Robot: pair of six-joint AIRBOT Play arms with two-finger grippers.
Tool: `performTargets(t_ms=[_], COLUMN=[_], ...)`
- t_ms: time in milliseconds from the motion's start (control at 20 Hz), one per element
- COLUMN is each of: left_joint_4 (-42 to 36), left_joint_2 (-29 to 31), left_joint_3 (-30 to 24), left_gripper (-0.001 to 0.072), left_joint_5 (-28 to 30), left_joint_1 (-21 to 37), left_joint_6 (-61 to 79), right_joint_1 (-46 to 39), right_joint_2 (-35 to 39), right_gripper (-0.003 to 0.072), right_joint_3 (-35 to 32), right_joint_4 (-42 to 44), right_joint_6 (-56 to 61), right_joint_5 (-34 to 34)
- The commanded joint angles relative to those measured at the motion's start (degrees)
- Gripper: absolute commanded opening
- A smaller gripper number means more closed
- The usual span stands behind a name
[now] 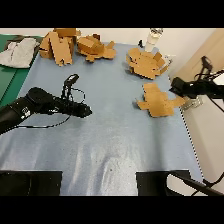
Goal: Fold the box.
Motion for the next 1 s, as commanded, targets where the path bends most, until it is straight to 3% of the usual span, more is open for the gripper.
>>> performTargets(t_ms=[0, 250, 300, 350, 400, 550, 650, 700, 750, 950], left_joint_4=[0.02, 0.02, 0.02, 0.02, 0.02, 0.02, 0.02, -0.02, -0.2, -0.17], left_joint_2=[-0.04, -0.04, -0.04, -0.04, -0.04, -0.04, -0.04, -0.04, -0.04, -0.04], left_joint_3=[0.07, 0.07, 0.07, 0.07, 0.07, 0.07, 0.07, 0.07, 0.07, 0.07], left_gripper=[0.0011, 0.0011, 0.0011, 0.0011, 0.0012, 0.0012, 0.0012, 0.0012, 0.0012, 0.0012], left_joint_5=[0.0, 0.0, 0.0, 0.0, -0.02, 0.0, -0.02, 0.11, 1.25, 5.03], left_joint_1=[0.0, 0.0, 0.0, 0.0, 0.0, 0.0, 0.0, 0.0, 0.0, 0.0], left_joint_6=[0.02, 0.02, 0.02, 0.02, 0.02, 0.02, 0.02, 0.02, 0.02, 0.02], right_joint_1=[2.71, 2.32, 2.32, 1.99, 0.9, -7.19, -13.35, -16.2, -18.27, -22.53], right_joint_2=[0.04, 0.07, 0.04, -0.28, -1.49, -8.66, -15.08, -18.29, -20.92, -28.81], right_gripper=[0.0004, 0.0005, 0.0085, 0.0272, 0.0307, 0.0311, 0.0327, 0.0458, 0.0473, 0.0474], right_joint_3=[-2.51, -2.51, -2.49, -2.12, -1.05, 3.69, 6.58, 7.85, 8.81, 13.09], right_joint_4=[-3.96, -5.57, -7.76, -11.5, -15.13, -15.63, -9.25, -5.81, -3.72, -2.36], right_joint_6=[-0.7, -0.61, -0.61, -0.59, -0.55, -0.33, -1.22, -3.52, -5.4, -7.02], right_joint_5=[-1.81, -1.95, -3.13, -4.07, -4.0, -2.78, -3.21, -3.96, -4.94, -9.27])
